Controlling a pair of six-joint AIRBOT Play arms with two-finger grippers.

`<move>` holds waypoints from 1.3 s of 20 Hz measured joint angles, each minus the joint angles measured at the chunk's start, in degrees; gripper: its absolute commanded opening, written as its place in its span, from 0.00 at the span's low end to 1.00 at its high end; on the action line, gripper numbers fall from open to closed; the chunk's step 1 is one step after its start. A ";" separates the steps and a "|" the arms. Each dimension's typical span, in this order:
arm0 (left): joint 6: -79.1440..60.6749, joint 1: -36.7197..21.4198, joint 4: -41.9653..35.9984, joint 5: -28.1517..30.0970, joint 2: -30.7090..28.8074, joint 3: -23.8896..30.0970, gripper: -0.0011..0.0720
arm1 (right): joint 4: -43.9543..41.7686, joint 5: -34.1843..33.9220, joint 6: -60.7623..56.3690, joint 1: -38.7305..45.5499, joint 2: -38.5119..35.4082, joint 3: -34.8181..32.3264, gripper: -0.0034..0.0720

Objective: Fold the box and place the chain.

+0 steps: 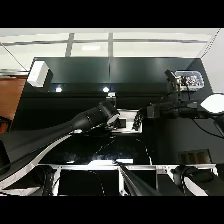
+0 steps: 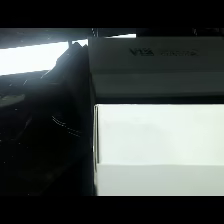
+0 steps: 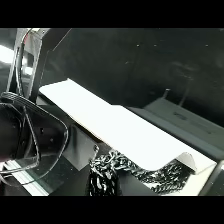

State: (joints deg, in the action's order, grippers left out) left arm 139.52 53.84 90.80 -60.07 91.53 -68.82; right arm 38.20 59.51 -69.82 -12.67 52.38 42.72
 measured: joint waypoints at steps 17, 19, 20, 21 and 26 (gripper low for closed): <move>0.09 -0.02 0.00 0.15 0.00 0.00 0.05 | 21.35 9.18 0.85 19.12 -3.45 5.27 0.54; 0.15 -0.09 0.00 0.63 0.00 0.00 0.05 | 21.75 6.49 1.60 21.11 -3.76 4.22 0.54; 0.15 -0.15 0.02 0.74 0.00 0.00 0.05 | 21.31 5.27 1.92 21.70 -3.87 3.63 0.54; 0.15 -0.31 -0.02 0.79 0.00 0.00 0.05 | 20.26 3.98 2.29 22.12 -3.91 3.04 0.54; 1.25 -1.88 -1.60 -2.01 -0.59 -0.79 0.73 | 17.44 -0.79 5.14 22.38 -4.04 0.79 0.54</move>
